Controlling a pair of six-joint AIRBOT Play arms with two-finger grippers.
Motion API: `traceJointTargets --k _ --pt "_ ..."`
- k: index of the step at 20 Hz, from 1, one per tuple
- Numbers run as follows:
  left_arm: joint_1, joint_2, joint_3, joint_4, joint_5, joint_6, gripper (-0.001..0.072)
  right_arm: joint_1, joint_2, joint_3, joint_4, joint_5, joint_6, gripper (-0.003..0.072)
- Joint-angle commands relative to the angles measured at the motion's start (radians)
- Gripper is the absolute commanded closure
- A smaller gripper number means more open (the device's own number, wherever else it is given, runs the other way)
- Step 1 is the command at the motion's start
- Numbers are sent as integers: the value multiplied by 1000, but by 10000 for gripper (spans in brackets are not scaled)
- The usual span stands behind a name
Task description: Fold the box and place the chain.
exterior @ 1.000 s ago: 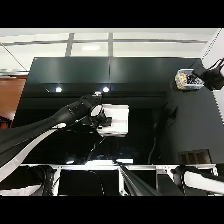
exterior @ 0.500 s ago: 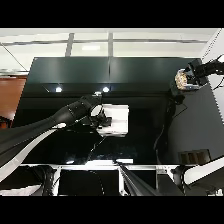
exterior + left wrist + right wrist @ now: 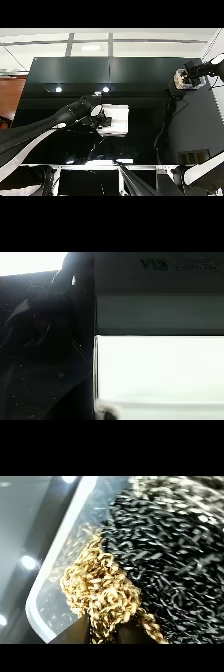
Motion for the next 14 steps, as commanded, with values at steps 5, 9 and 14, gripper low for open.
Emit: traceJointTargets --k 5,9,14 --pt "1 0 0 -1 -17 0 683 -24 218 2 2 14 -313 672" --pt "1 0 0 0 -21 0 683 -28 478 2 37 125 -504 673" --pt "1 0 0 0 -19 0 683 -28 773 2 109 187 -569 674"
